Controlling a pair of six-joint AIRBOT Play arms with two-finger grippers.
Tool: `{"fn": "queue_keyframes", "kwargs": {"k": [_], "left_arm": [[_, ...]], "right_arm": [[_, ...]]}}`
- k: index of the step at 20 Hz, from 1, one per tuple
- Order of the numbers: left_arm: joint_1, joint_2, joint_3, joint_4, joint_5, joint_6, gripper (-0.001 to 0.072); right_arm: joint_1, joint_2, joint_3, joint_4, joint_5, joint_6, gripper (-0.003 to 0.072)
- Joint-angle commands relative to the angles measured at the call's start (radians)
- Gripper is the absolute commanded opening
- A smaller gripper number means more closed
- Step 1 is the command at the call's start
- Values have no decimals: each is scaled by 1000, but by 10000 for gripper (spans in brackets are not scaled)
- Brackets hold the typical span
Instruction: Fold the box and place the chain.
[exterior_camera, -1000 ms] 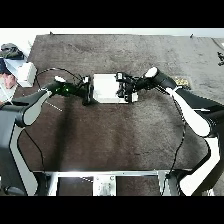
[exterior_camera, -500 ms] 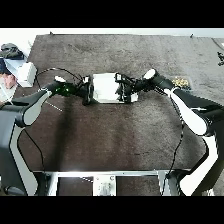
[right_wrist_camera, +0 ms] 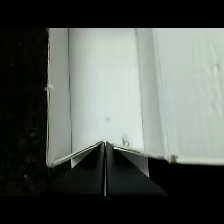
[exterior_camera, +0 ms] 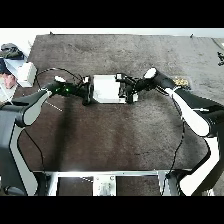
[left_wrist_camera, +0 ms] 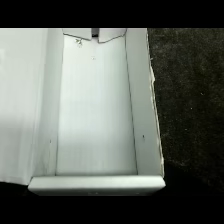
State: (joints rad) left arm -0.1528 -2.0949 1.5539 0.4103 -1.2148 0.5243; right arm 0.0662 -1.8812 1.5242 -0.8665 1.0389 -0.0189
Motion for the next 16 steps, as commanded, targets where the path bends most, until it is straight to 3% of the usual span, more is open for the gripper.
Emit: {"fn": "queue_keyframes", "kwargs": {"k": [1, 9, 13, 16], "left_arm": [[0, -1, 0, 0, 0, 0, 277], [0, -1, 0, 0, 0, 0, 277], [0, -1, 0, 0, 0, 0, 277], [0, -1, 0, 0, 0, 0, 277]], "right_arm": [[-29, 34, 1, -109, 5, 167, -12], [-175, 150, 0, -33, 56, 822, -12], [-277, 149, -84, -11, 48, 937, -12], [-317, 149, -190, 76, -39, 937, -12]]}}
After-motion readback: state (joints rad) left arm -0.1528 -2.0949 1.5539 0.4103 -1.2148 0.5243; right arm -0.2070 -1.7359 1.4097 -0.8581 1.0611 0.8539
